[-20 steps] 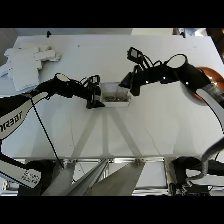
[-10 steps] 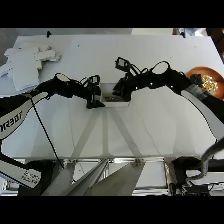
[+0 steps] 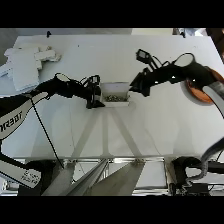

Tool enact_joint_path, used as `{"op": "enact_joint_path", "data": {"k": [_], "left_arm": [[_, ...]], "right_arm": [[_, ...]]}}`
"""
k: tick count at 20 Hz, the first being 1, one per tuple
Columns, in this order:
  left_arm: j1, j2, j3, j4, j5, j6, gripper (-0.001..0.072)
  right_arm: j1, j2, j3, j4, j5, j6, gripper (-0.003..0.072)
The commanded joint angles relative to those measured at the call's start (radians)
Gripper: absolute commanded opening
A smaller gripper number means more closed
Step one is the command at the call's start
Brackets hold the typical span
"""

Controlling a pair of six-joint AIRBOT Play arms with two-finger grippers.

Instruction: Fold the box and place the chain.

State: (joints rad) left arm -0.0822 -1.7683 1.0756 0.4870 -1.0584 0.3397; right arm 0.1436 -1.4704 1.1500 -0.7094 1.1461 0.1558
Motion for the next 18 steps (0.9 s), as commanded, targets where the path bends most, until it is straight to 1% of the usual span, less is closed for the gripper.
{"op": "enact_joint_path", "data": {"k": [1, 4, 5, 9, 11, 14, 16, 17, 18], "left_arm": [[0.000, 0.000, 0.001, 0.000, 0.000, 0.000, 0.0562], [0.000, 0.000, 0.001, 0.000, 0.000, 0.000, 0.0562], [0.000, 0.000, 0.001, 0.000, 0.000, 0.000, 0.0562], [0.000, 0.000, 0.001, 0.000, 0.000, 0.000, 0.0562], [0.000, 0.000, 0.001, 0.000, 0.000, 0.000, 0.0562], [0.000, 0.000, 0.001, 0.000, 0.000, 0.000, 0.0562], [0.000, 0.000, 0.001, 0.000, 0.000, 0.000, 0.0562], [0.000, 0.000, 0.001, 0.000, 0.000, 0.000, 0.0562], [0.000, 0.000, 0.001, 0.000, 0.000, 0.000, 0.0562]], "right_arm": [[-0.080, 0.012, -0.063, -0.046, -0.029, -0.094, 0.0320], [-0.078, -0.003, -0.153, -0.044, -0.090, -0.222, 0.0316], [-0.068, -0.016, -0.161, -0.043, -0.106, -0.238, 0.0316], [-0.015, -0.083, -0.162, 0.042, -0.123, -0.332, 0.0317], [0.016, -0.119, -0.162, 0.056, -0.129, -0.377, 0.0317], [0.043, -0.148, -0.162, 0.065, -0.193, -0.379, 0.0317], [0.047, -0.156, -0.162, 0.097, -0.205, -0.404, 0.0317], [0.046, -0.157, -0.162, 0.118, -0.211, -0.420, 0.0312], [0.046, -0.158, -0.162, 0.129, -0.221, -0.427, 0.0282]]}}
